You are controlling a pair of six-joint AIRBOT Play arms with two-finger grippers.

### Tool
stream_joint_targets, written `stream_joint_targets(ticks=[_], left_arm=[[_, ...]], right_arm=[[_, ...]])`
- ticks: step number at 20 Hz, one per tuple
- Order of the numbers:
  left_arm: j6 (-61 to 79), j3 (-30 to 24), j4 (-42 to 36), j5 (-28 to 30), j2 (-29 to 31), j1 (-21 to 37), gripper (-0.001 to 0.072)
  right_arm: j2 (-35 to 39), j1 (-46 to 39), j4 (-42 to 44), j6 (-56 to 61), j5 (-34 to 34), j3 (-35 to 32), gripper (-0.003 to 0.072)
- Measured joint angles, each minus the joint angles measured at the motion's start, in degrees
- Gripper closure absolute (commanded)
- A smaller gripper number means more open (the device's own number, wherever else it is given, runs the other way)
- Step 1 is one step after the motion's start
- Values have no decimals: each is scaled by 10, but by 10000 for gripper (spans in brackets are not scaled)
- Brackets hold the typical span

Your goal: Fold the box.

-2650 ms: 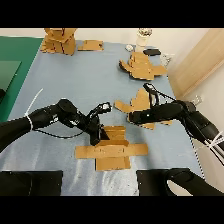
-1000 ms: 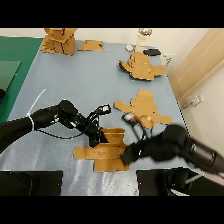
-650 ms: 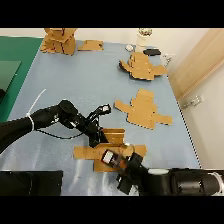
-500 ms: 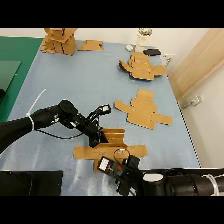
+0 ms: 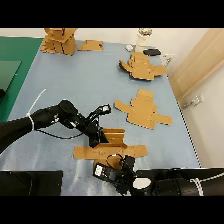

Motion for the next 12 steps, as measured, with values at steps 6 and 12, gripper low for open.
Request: stream_joint_targets(ticks=[6, 12], left_arm=[[0, 0, 0, 0, 0, 0, 695], [0, 0, 0, 0, 0, 0, 696]], right_arm=[[10, 1, -45, 51, -24, 9, 216], [21, 1, -76, 107, -37, 12, 210]])
